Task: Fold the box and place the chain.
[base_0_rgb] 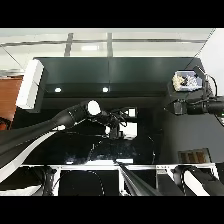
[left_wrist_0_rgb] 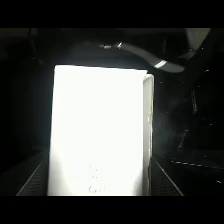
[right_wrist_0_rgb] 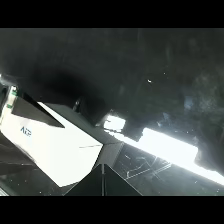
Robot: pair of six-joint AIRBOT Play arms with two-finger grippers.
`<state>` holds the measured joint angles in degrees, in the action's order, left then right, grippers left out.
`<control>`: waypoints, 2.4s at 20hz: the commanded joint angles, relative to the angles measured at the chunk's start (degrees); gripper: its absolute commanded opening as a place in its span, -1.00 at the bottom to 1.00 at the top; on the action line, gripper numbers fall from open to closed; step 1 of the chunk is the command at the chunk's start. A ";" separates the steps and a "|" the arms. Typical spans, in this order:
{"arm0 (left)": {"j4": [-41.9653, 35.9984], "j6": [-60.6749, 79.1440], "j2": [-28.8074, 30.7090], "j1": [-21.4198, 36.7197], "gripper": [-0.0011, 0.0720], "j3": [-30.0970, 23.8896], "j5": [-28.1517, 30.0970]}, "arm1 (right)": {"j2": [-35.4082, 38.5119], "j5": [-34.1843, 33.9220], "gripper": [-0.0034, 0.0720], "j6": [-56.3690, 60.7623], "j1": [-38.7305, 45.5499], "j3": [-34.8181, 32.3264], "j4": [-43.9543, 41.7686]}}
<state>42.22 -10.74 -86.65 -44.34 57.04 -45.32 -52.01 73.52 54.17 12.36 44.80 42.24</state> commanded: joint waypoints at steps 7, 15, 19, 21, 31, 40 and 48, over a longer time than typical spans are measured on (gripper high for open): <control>18.69 -26.27 7.43 1.84 -0.23 0.02 -1.70 | 0.07 -0.48 -0.87 0.02 0.02 0.00 0.13; 46.18 -61.05 21.16 33.92 -0.23 -4.81 -33.83 | 0.07 -0.31 -0.87 0.02 0.02 -0.02 1.36; 47.52 -61.88 25.29 55.65 -0.23 -8.02 -36.44 | 0.07 -0.28 -0.87 0.02 0.02 -0.07 2.62; 47.54 -61.68 27.32 65.96 -0.22 -8.00 -34.75 | 0.07 -0.33 -0.87 0.02 0.02 -0.07 2.60; 39.89 -41.62 24.50 89.68 -0.19 -8.66 -15.06 | 0.04 -1.75 -0.87 4.87 0.02 -0.07 2.19; 28.20 -33.59 17.07 85.40 -0.17 -8.55 -9.90 | 0.07 -0.48 -0.87 7.85 0.02 -0.07 2.21; 28.46 -36.02 16.48 78.86 0.61 -8.52 -0.42 | 0.07 -0.42 -0.87 9.07 0.02 -0.07 2.21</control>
<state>70.67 -45.43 -69.97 36.16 48.45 -50.15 -52.01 73.01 62.89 12.36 44.75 44.45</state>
